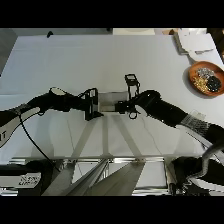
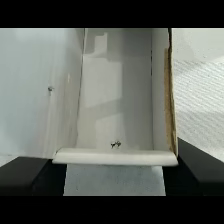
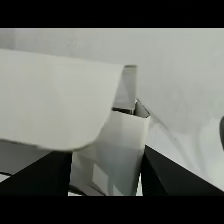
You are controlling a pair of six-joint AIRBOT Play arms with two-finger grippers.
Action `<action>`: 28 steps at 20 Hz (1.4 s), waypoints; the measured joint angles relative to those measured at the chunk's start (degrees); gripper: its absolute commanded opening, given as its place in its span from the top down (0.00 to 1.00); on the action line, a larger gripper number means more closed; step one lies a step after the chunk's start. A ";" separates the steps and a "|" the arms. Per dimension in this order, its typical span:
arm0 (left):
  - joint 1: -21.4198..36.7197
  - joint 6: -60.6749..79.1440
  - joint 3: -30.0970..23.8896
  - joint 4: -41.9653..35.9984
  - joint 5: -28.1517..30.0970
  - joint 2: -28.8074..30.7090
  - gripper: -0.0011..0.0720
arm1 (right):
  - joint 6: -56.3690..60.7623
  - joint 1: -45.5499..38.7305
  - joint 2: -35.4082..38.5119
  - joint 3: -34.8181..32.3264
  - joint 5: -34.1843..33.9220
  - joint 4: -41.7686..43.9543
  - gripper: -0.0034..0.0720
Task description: Fold the box and place the chain.
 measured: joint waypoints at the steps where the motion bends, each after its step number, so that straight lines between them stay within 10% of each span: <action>1: 0.00 0.00 0.00 0.00 0.00 0.00 0.55 | 0.31 0.15 -0.24 0.04 -0.13 0.00 0.41; 25: -0.04 0.04 0.00 0.07 -0.22 0.00 0.55 | 7.54 1.09 -4.87 0.11 -2.03 -4.83 0.47; 28: -0.04 0.02 0.00 0.02 -0.17 0.00 0.55 | 10.71 1.07 -4.94 0.09 -1.73 -6.08 0.21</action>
